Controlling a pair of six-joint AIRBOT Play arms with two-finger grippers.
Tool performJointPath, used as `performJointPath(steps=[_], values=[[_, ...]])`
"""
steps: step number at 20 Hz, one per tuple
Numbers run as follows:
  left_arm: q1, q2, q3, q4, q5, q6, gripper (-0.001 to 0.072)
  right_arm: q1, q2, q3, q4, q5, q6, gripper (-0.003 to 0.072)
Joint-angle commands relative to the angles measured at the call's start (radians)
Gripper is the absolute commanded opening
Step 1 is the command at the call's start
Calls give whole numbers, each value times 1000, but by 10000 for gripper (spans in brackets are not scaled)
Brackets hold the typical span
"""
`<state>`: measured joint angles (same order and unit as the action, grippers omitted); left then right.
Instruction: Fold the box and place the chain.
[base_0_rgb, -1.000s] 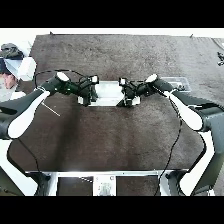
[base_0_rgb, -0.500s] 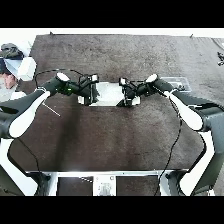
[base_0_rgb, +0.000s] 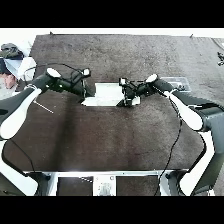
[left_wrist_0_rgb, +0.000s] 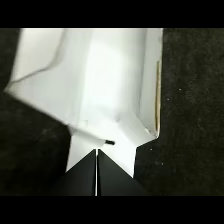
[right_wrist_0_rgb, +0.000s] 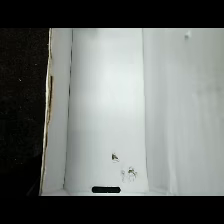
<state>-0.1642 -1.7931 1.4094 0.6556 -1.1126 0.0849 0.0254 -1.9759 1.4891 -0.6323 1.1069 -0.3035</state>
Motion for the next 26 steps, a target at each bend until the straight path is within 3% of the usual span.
performJointPath(steps=[1, 3, 7, 11, 14, 20, 26], values=[[33, 105, 1, 53, 0, -151, 7, 0, 1, 0, 0, 0, 1, 323], [61, 183, -8, 121, 4, -297, 7, 0, 1, 0, 0, 0, 1, 323], [144, 298, -78, 130, 14, -478, 7, 0, 1, 0, 0, 0, 1, 323], [184, 308, -163, 137, 75, -658, 8, 0, 1, 0, 0, 0, 1, 323], [195, 296, -214, 151, 110, -780, 9, 0, 1, 0, 0, 0, 1, 323], [197, 198, -220, 148, 94, -958, 9, 0, 1, 0, 0, 0, 1, 323], [194, 77, -220, 5, 51, -955, 10, 0, 1, 0, 0, 0, 1, 323]])
